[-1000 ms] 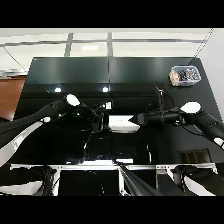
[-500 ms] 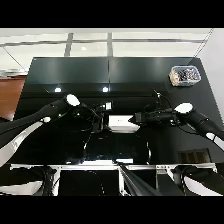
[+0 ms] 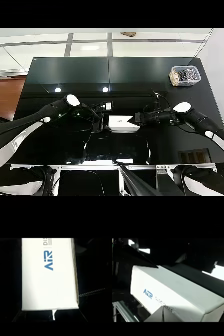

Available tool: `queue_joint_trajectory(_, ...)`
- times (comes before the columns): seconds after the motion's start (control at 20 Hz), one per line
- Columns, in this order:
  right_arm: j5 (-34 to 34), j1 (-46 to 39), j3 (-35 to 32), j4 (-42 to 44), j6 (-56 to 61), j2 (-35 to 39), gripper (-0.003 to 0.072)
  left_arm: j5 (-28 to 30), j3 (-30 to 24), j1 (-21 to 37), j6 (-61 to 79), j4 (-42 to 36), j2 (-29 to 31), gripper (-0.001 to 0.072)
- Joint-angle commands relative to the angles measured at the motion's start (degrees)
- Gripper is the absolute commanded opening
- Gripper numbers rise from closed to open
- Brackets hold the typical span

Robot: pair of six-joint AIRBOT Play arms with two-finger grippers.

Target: Fold the box and place the chain.

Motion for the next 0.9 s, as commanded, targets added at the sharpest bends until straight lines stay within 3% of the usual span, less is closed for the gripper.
queue_joint_trajectory(0.0,8.48,-0.52,4.20,-3.23,-0.46,1.86,0.0010,0.22,0.02,0.00,-0.04,0.00,0.02,0.0485)
queue_joint_trajectory(0.15,18.23,-4.04,12.85,-13.88,2.49,7.28,0.0011,0.07,0.33,0.02,-2.16,0.07,0.04,0.0485)
queue_joint_trajectory(0.25,18.80,-8.09,17.46,-23.50,7.28,11.58,0.0011,-0.44,1.31,0.11,-2.67,0.13,0.31,0.0516)
queue_joint_trajectory(0.3,18.78,-10.56,18.88,-25.86,9.14,13.29,0.0011,-0.48,1.84,0.09,-2.67,0.57,0.79,0.0567)
queue_joint_trajectory(0.35,19.02,-13.31,19.43,-25.73,10.49,14.75,0.0011,-0.55,2.32,0.09,-2.93,1.16,1.40,0.0707)
queue_joint_trajectory(0.55,23.89,-20.48,19.45,-25.38,12.28,16.98,0.0012,-3.32,3.67,0.09,-5.44,8.41,5.14,0.0716)
queue_joint_trajectory(0.7,23.50,-20.55,19.43,-25.33,14.16,16.98,0.0012,-5.49,3.69,-0.72,-5.42,7.28,9.22,0.0716)
queue_joint_trajectory(0.85,20.57,-20.48,19.43,-25.09,14.36,16.96,0.0013,-1.27,5.38,-3.30,-9.53,3.41,10.29,0.0714)
